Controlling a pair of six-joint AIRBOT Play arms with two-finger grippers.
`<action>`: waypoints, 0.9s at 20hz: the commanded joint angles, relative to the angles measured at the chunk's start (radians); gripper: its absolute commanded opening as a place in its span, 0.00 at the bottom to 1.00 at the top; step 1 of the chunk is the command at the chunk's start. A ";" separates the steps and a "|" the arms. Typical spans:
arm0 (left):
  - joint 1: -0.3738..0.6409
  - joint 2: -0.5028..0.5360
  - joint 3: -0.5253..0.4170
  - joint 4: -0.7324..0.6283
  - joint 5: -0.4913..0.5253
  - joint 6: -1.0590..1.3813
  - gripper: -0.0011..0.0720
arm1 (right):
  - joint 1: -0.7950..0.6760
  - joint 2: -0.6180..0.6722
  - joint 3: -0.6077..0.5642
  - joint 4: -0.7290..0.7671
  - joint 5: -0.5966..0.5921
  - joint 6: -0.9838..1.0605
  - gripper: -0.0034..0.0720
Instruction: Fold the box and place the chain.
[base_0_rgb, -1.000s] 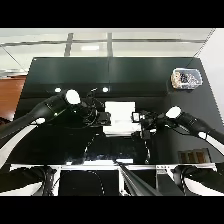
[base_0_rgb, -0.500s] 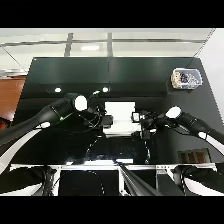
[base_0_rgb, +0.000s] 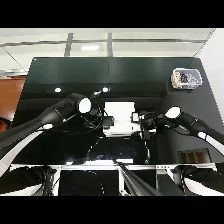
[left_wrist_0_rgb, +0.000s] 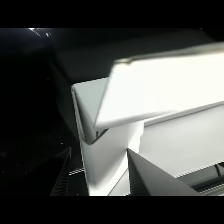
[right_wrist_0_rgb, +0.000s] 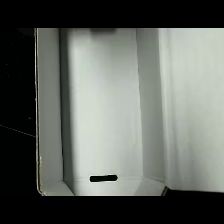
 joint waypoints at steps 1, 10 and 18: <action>-0.014 -0.007 0.027 0.011 0.003 -0.016 0.56 | 0.001 0.001 0.001 0.000 0.000 0.000 0.47; -0.089 -0.025 0.073 0.152 -0.050 -0.174 0.56 | 0.001 0.001 0.001 0.000 0.000 0.000 0.47; -0.118 -0.081 0.128 0.156 -0.085 -0.199 0.47 | 0.001 0.001 0.001 0.000 0.000 0.001 0.47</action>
